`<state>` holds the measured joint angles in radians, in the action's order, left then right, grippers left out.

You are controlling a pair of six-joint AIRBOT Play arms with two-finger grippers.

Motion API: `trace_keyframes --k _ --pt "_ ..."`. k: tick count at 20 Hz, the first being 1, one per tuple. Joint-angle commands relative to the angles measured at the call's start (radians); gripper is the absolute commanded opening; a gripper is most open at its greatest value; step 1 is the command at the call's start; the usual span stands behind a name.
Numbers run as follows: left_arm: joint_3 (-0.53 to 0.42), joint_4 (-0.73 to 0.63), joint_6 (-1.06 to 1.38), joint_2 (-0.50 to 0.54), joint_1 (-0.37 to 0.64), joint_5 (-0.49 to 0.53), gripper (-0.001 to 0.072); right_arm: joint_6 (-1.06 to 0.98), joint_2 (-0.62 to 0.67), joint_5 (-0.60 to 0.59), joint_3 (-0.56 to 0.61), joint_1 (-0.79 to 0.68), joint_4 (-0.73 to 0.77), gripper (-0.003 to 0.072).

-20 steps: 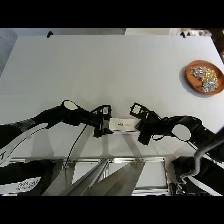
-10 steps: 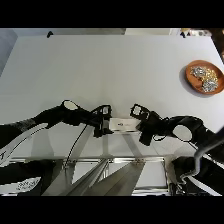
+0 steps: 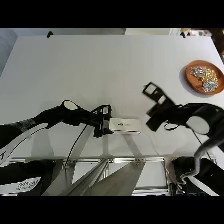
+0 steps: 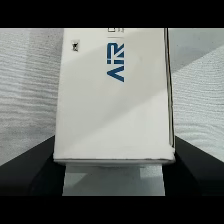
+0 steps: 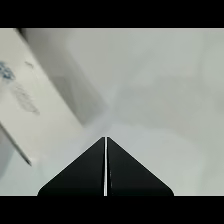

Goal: Fold the box and place the chain.

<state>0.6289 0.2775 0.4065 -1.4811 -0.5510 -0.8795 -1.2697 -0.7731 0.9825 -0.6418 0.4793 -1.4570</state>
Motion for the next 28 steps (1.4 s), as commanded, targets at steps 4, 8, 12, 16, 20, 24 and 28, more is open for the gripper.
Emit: trace_keyframes --k 4,8,12,16,20,24,28 --pt "0.001 0.000 0.000 0.001 0.000 0.000 0.0069 -0.117 0.002 0.372 -0.009 -0.457 -0.087 0.0014" --pt "0.001 -0.005 0.000 0.001 0.001 -0.040 0.0069 -0.116 0.001 0.373 -0.009 -0.623 -0.058 0.0014" --pt "0.001 -0.004 -0.021 0.001 0.001 -0.056 0.0069 -0.117 0.001 0.358 -0.009 -0.631 0.007 0.0015" --pt "0.004 -0.001 -0.045 0.057 0.019 -0.059 0.0004 -0.117 0.001 0.352 -0.009 -0.631 0.051 0.0016" --pt "0.004 0.173 -0.376 0.294 0.158 0.044 0.0003 -0.117 0.001 0.353 -0.009 -0.631 0.050 0.0016" --pt "0.004 0.480 -0.754 0.584 0.386 0.105 0.0002 -0.117 0.001 0.353 -0.009 -0.631 0.050 0.0016" --pt "0.003 0.713 -1.073 0.725 0.657 0.094 0.0003 -0.117 0.001 0.353 -0.009 -0.631 0.050 0.0016"
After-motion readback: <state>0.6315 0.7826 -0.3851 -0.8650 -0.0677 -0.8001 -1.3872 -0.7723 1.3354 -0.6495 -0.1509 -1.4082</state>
